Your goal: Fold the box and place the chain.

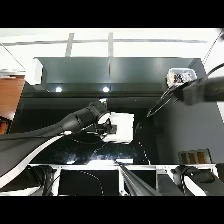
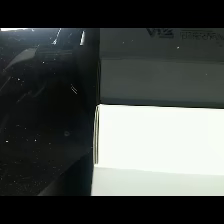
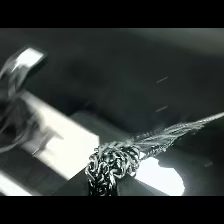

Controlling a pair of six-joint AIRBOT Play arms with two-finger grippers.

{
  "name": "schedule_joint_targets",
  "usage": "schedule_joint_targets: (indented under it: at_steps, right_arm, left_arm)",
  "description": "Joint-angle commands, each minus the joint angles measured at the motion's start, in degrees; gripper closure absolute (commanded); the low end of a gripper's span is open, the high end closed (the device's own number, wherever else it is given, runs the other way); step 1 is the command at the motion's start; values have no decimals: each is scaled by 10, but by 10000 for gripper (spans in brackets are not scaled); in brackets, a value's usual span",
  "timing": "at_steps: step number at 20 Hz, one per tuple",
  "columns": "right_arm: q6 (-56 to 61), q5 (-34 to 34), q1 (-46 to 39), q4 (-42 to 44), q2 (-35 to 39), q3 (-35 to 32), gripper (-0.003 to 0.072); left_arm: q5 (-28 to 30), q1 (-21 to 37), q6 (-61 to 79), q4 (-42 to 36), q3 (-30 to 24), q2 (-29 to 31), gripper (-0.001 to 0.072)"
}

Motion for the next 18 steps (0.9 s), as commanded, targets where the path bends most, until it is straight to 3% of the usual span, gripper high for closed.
schedule_joint_targets:
  at_steps: [1,5,13,18]
  right_arm:
    - [-12,1,57,58,4,-64,645]
    - [-16,-2,120,69,3,-98,645]
    - [-35,-168,195,129,-32,-180,645]
    - [-35,-189,207,102,-90,-181,644]
  left_arm:
    - [0,0,0,0,0,0,675]
    - [0,0,0,0,0,0,675]
    - [0,0,0,0,0,0,675]
    - [0,0,0,0,0,0,675]
